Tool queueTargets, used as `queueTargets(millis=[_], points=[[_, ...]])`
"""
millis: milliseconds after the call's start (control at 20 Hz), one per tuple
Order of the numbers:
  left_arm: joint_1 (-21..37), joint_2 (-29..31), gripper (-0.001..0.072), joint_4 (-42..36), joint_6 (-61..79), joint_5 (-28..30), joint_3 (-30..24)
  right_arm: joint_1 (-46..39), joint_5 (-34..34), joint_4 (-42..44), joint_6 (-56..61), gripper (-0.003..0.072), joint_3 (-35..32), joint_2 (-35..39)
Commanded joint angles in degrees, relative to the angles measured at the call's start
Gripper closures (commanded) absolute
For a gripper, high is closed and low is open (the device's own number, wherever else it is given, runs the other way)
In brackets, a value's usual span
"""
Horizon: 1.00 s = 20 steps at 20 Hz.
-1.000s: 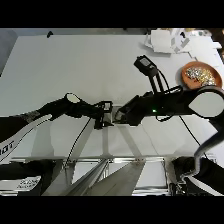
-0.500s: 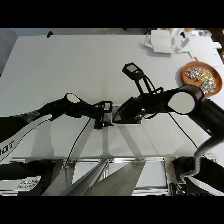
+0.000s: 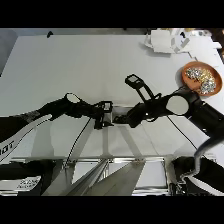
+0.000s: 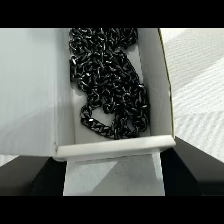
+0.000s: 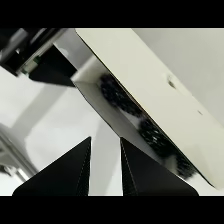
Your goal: Fold the box and place the chain.
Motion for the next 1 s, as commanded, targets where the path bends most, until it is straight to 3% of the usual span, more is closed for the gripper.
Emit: queueTargets(millis=[0, 100, 150, 300, 500, 800, 950], points=[[0.0, 0.0, 0.0539, 0.0, 0.0, 0.0, 0.0, -5.6, 7.5, -3.8, -13.3, 0.0489, -0.2, 3.5], [0.0, 0.0, 0.0539, 0.0, 0.0, 0.0, 0.0, -9.9, 9.8, -3.8, -23.9, 0.0493, -0.3, 3.6], [0.0, 0.0, 0.0539, 0.0, 0.0, 0.0, 0.0, -11.4, 9.5, -3.8, -27.5, 0.0526, -0.5, 3.5], [0.0, 0.0, 0.0539, 0.0, 0.0, 0.0, 0.0, -15.2, 8.1, -3.7, -37.8, 0.0531, -2.7, 3.2], [0.0, 0.0, 0.0539, 0.0, 0.0, 0.0, 0.0, -18.0, 7.6, -3.6, -56.8, 0.0479, -6.6, 0.4], [0.0, 0.0, 0.0539, 0.0, 0.0, 0.0, 0.0, -18.3, 2.3, 6.0, -67.4, 0.0481, -8.8, -7.0], [0.0, 0.0, 0.0539, 0.0, 0.0, 0.0, 0.0, -18.3, 2.1, 6.6, -68.4, 0.0487, -9.0, -9.8]])
